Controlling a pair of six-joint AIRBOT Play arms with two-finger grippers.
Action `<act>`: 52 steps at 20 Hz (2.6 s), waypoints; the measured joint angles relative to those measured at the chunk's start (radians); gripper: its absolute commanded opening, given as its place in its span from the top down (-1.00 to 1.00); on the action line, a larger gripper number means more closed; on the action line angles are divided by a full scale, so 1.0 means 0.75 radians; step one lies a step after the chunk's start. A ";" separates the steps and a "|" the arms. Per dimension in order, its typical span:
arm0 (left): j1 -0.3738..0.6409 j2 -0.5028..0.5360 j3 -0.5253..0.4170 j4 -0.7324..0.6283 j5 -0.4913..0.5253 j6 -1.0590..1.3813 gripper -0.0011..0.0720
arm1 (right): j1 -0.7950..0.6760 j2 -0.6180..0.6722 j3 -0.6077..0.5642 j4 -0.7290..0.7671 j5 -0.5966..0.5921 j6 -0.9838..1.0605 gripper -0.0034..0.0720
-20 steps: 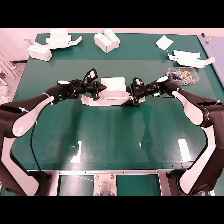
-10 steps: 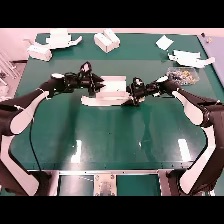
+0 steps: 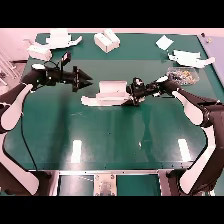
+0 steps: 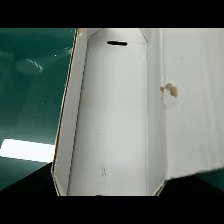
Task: Fold the box and place the chain.
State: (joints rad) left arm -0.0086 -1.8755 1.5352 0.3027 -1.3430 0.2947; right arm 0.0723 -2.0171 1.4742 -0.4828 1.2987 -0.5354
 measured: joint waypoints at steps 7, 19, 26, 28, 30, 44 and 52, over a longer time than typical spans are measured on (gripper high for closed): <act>-0.019 0.000 0.010 0.321 -0.013 -0.153 0.15 | 0.000 0.000 0.000 0.000 0.001 0.000 -0.66; -0.137 -0.007 0.007 0.522 0.165 -0.229 -0.22 | 0.000 0.000 0.000 0.000 0.001 0.000 -0.66; -0.159 -0.021 0.005 0.534 0.120 -0.249 -0.22 | 0.000 0.000 0.000 0.000 0.001 0.000 -0.66; -0.163 -0.027 0.005 0.532 0.099 -0.251 -0.22 | 0.000 0.000 0.000 0.000 0.001 0.000 -0.66; -0.161 -0.031 0.005 0.533 0.083 -0.252 -0.22 | 0.000 0.000 0.000 0.000 0.001 0.000 -0.66; -0.205 -0.037 0.005 0.494 0.136 -0.253 -0.22 | 0.000 0.000 0.000 0.000 0.001 0.000 -0.66; -0.247 -0.038 0.004 0.505 0.183 -0.255 -0.14 | 0.000 0.000 0.000 0.000 0.001 0.001 -0.66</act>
State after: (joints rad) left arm -0.1936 -1.9041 1.5383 0.6811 -1.2060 0.1032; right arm 0.0723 -2.0171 1.4742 -0.4828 1.2991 -0.5350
